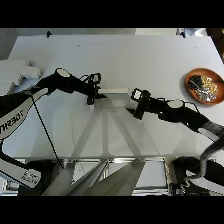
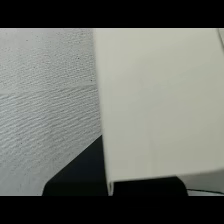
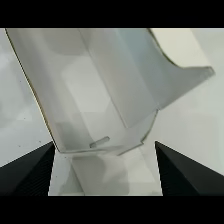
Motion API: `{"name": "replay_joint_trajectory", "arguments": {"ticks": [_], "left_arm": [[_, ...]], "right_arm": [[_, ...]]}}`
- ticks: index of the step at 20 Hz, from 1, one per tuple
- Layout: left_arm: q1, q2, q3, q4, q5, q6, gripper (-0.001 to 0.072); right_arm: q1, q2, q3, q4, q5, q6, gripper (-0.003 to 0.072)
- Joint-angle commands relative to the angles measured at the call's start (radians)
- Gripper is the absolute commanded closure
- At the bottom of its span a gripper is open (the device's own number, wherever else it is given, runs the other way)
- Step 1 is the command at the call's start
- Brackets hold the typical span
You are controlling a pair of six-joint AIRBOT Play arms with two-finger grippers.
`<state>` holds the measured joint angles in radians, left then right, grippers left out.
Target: Fold the box and place the chain.
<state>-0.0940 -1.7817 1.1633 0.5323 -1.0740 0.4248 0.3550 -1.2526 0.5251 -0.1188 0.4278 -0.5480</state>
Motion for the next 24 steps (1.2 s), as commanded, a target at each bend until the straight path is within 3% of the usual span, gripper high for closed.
{"name": "replay_joint_trajectory", "arguments": {"ticks": [1, 12, 17, 24], "left_arm": [[0.0, 0.0, 0.0, 0.001, 0.0, 0.0, 0.0695], [0.0, 0.0, 0.0, 0.0, 0.0, 0.0, 0.0695], [0.0, 0.0, 0.0, 0.0, 0.0, 0.0, 0.0695], [0.0, 0.0, 0.0, 0.0, 0.0, 0.001, 0.0695]], "right_arm": [[-0.037, -0.002, 0.005, -0.009, 0.046, -0.027, -0.0002], [-0.077, -0.151, 0.172, -0.039, 0.169, -0.063, -0.0002], [-0.081, -0.167, 0.191, -0.096, 0.217, -0.063, -0.0002], [-0.1, -0.272, 0.266, -0.167, 0.36, -0.004, -0.0002]]}}
